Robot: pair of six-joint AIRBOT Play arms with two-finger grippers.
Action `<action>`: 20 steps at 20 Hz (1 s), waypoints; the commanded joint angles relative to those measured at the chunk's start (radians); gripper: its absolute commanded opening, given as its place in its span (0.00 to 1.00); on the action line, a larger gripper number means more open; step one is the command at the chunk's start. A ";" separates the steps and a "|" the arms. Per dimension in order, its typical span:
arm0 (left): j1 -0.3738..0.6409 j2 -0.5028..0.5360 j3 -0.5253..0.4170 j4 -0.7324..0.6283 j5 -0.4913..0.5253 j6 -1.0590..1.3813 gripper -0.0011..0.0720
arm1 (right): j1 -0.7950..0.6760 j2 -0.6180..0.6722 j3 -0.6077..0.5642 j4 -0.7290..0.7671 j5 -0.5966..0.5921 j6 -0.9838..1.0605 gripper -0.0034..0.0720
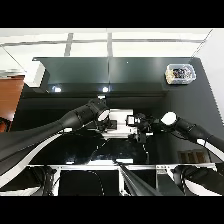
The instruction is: Fold the box and place the chain.
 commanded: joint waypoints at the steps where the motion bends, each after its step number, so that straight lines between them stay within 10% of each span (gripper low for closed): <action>1: 0.000 0.000 0.000 -0.001 -0.001 0.000 0.05 | 0.001 0.000 0.000 0.000 0.000 0.000 0.30; 6: 0.000 0.000 0.000 -0.001 -0.010 0.000 0.05 | 0.001 0.000 0.000 0.000 0.005 0.001 0.30; 7: 0.000 0.000 0.000 -0.001 -0.034 -0.001 0.05 | 0.000 0.000 0.000 0.003 0.002 0.010 0.51; 8: 0.000 0.000 0.000 0.003 -0.045 -0.001 0.05 | 0.000 0.002 0.000 0.000 0.002 0.043 0.94; 9: 0.000 0.000 0.000 0.006 -0.046 0.000 0.05 | 0.000 0.008 0.000 -0.009 0.002 0.065 1.00; 20: 0.006 0.000 0.000 0.013 -0.046 0.000 0.05 | 0.000 0.161 0.000 -0.196 0.068 0.171 1.00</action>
